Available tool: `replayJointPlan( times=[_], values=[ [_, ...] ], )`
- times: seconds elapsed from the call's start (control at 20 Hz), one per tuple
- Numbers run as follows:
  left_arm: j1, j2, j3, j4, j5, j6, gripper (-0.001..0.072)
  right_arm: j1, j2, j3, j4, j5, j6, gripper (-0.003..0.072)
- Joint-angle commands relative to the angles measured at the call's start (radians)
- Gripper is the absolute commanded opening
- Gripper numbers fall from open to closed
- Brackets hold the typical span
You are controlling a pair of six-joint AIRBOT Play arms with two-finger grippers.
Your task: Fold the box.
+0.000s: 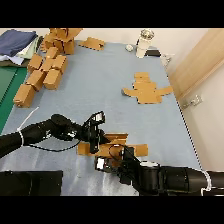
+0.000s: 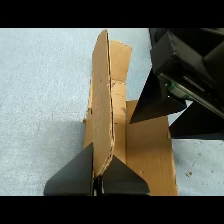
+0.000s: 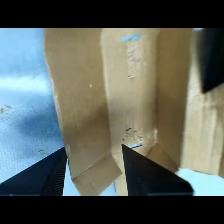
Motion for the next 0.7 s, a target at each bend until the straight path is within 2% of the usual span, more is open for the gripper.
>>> replayJointPlan(
  times=[0.0,0.2,0.25,0.3,0.35,0.45,0.65],
  values=[
    [0.000,0.000,0.000,-0.001,0.001,0.000,0.0013,-0.002,0.000,0.011,-0.043,-0.003,0.019,0.0524],
    [0.000,0.000,0.000,-0.001,0.001,0.000,0.0013,-0.002,0.000,0.011,-0.016,0.000,0.026,0.0530],
    [0.000,0.000,0.000,-0.001,0.001,0.000,0.0013,-0.002,0.000,0.011,-0.024,0.000,0.027,0.0574],
    [0.000,0.000,0.000,-0.001,0.001,0.000,0.0013,-0.008,0.000,0.012,-0.028,-0.015,0.027,0.0576],
    [0.000,0.000,0.000,-0.001,0.001,0.000,0.0013,-0.023,0.005,0.011,-0.020,-0.030,0.043,0.0720],
    [0.000,0.000,0.000,-0.001,0.001,0.000,0.0013,-0.077,0.025,0.010,0.018,-0.027,0.042,0.0720],
    [0.000,0.000,0.000,-0.001,0.001,0.000,0.0013,-0.157,0.126,-0.031,-0.005,0.014,-0.034,0.0720]
  ],
)
